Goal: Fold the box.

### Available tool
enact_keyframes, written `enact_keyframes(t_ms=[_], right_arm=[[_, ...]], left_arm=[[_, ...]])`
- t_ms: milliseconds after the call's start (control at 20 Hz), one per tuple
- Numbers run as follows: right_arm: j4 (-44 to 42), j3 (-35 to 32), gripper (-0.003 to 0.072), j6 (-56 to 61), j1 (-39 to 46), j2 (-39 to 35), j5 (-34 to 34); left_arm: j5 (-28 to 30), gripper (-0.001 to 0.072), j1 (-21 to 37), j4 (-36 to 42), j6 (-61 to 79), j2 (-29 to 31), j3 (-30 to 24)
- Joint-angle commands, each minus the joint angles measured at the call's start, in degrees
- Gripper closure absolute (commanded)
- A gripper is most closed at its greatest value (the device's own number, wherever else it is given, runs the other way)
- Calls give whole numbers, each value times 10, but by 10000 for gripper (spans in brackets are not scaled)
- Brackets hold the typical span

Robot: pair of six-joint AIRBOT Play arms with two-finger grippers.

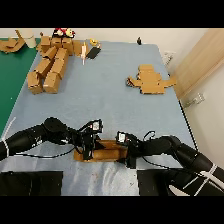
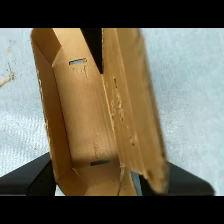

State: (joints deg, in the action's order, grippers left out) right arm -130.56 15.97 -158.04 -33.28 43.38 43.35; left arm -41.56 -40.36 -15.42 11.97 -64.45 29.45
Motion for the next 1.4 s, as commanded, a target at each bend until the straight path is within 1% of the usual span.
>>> enact_keyframes(t_ms=[0,550,700,950,1350], right_arm=[[5,0,-18,-8,2,5,-3],[16,0,-17,-11,2,20,-8],[18,0,-17,-24,-1,20,-2],[18,0,-16,-86,-1,20,1],[15,0,-16,-92,-5,20,3]], left_arm=[[0,697,0,0,0,0,0],[0,697,0,0,0,0,0],[0,697,0,0,0,0,0],[0,697,0,0,0,0,0],[0,697,0,0,0,0,0]])
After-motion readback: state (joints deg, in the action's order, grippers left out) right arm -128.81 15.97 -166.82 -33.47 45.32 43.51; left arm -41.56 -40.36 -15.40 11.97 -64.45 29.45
